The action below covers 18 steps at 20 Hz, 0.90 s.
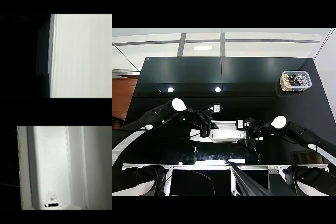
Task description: Fold the box and place the chain.
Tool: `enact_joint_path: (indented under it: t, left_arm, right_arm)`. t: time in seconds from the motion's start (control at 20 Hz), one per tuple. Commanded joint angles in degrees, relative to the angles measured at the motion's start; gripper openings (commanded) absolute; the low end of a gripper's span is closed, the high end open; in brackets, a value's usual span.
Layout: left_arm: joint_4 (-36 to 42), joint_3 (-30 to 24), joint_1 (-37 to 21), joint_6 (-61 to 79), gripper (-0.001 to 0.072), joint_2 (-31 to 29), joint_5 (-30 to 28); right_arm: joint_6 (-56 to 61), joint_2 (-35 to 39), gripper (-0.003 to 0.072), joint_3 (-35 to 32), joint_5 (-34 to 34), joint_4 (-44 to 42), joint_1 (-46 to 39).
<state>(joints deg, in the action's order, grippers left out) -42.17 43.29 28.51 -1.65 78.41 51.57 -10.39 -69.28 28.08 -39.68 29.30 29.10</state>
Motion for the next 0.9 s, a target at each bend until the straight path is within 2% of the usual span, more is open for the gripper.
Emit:
enact_joint_path:
  t: [0.0, 0.3, 0.5, 0.85]
  left_arm:
    - [0.02, 0.04, -0.02, 0.00, 0.0026, 0.02, -0.13]
    - [0.02, 0.04, -0.02, 0.00, 0.0026, 0.02, -0.13]
    - [0.02, 0.04, -0.02, 0.00, 0.0027, 0.02, -0.13]
    - [0.02, 0.04, -0.02, 0.00, 0.0027, 0.02, -0.17]
  right_arm:
    - [0.24, -0.04, 0.0533, 0.00, 0.48, -0.04, 0.07]
    - [0.31, -0.04, 0.0534, 0.00, 0.50, 0.00, 0.07]
    - [4.57, -0.04, 0.0534, -0.02, -0.13, 4.26, 0.07]
    - [4.59, -0.04, 0.0535, -0.02, -0.15, 3.91, 0.07]
